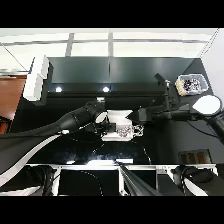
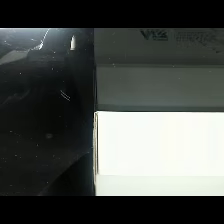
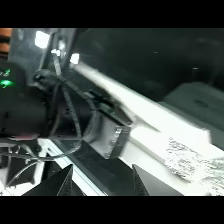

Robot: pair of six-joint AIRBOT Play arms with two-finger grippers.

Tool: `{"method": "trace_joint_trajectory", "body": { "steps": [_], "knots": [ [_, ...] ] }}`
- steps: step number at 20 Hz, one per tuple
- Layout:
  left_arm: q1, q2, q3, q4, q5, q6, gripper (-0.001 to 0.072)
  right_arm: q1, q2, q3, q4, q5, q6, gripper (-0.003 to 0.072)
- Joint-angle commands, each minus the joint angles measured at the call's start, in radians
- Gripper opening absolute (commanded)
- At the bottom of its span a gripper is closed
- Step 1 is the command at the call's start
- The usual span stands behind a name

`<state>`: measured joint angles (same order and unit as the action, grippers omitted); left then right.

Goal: Fold the box and place the chain.

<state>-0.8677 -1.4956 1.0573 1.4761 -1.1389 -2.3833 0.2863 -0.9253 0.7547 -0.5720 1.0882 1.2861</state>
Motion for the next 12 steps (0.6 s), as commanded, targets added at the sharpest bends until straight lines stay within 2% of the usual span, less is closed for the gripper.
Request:
{"method": "trace_joint_trajectory", "body": {
  "steps": [1, 3, 5, 6, 9, 12],
  "knots": [
    [0.001, 0.0, 0.0, 0.0, 0.0, 0.0, 0.0029, -0.154, 0.003, 0.02, -0.027, 0.161, -0.109, 0.0425],
    [0.001, 0.0, 0.0, 0.0, 0.0, 0.0, 0.0029, -0.26, 0.011, 0.019, -0.076, 0.228, -0.298, 0.0425],
    [0.001, 0.0, 0.0, 0.0, 0.0, 0.0, 0.0029, -0.32, 0.012, 0.004, -0.085, 0.222, -0.452, 0.0446],
    [0.001, 0.0, 0.0, 0.0, 0.0, 0.0, 0.0029, -0.325, 0.012, -0.019, -0.116, 0.174, -0.469, 0.0696],
    [0.001, 0.0, 0.0, 0.0, 0.0, 0.0, 0.0029, -0.268, 0.009, -0.13, -0.21, 0.012, -0.595, 0.0712],
    [0.001, 0.0, 0.0, 0.0, 0.0, 0.0, 0.0029, -0.161, 0.008, -0.256, -0.299, -0.19, -0.838, 0.0711]
  ]
}}
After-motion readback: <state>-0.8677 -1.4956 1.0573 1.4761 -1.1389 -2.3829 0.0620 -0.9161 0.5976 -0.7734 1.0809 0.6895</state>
